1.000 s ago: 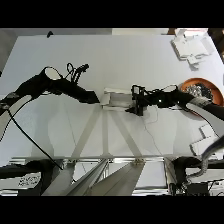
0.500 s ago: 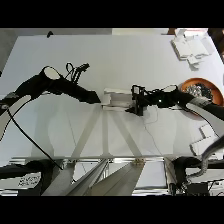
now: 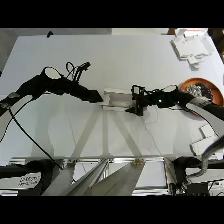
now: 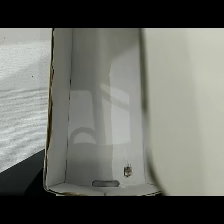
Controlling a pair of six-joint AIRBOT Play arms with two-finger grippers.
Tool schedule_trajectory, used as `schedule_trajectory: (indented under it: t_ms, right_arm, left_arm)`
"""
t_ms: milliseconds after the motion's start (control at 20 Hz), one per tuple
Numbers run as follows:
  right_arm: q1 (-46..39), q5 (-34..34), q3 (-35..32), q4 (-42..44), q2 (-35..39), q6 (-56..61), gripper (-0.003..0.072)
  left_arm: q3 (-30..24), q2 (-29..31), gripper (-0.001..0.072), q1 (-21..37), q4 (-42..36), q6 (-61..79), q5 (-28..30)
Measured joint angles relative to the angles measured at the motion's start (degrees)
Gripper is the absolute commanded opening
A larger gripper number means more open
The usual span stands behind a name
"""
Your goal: Fold the box and place the chain.
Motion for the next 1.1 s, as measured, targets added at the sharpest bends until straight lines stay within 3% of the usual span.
schedule_trajectory:
  t_ms: [500,1100]
  right_arm:
    - [0.00,0.02,0.00,0.00,0.00,0.00,0.0526]
    - [-0.02,0.00,-0.02,-0.07,0.00,0.00,0.0526]
  left_arm:
    - [0.02,-1.25,0.0492,-1.55,-5.60,0.39,1.11]
    - [0.00,-3.78,0.0441,-4.48,-4.35,0.37,3.87]
